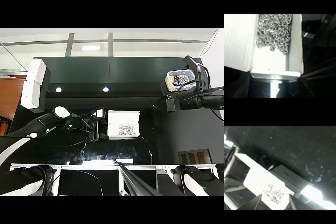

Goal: Fold the box and place the chain.

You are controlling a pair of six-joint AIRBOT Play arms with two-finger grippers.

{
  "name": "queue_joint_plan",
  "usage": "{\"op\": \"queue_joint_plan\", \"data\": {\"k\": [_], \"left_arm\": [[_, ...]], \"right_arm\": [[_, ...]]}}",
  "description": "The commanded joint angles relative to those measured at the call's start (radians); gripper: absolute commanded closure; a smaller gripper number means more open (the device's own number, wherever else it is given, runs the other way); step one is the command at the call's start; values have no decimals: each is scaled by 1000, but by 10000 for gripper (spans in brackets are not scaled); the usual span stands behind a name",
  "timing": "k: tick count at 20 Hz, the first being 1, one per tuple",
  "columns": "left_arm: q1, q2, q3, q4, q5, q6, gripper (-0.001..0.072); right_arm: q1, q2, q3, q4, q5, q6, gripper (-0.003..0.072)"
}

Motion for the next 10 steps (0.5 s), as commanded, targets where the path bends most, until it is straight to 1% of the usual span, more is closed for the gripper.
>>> {"op": "queue_joint_plan", "data": {"k": [1, 3, 8, 10], "left_arm": [[-8, -1, 1, 6, 5, -1, 8], [-24, -3, 5, 26, 6, -1, 8], [-42, -9, 14, 25, 12, -1, 8], [-69, -13, 19, 24, 48, -9, 8]], "right_arm": [[0, 0, 1, 0, 0, 0, 278], [0, 0, 1, 0, 0, 0, 278], [0, 0, 1, -1, 0, 0, 278], [0, 0, 1, -2, 0, 0, 278]]}}
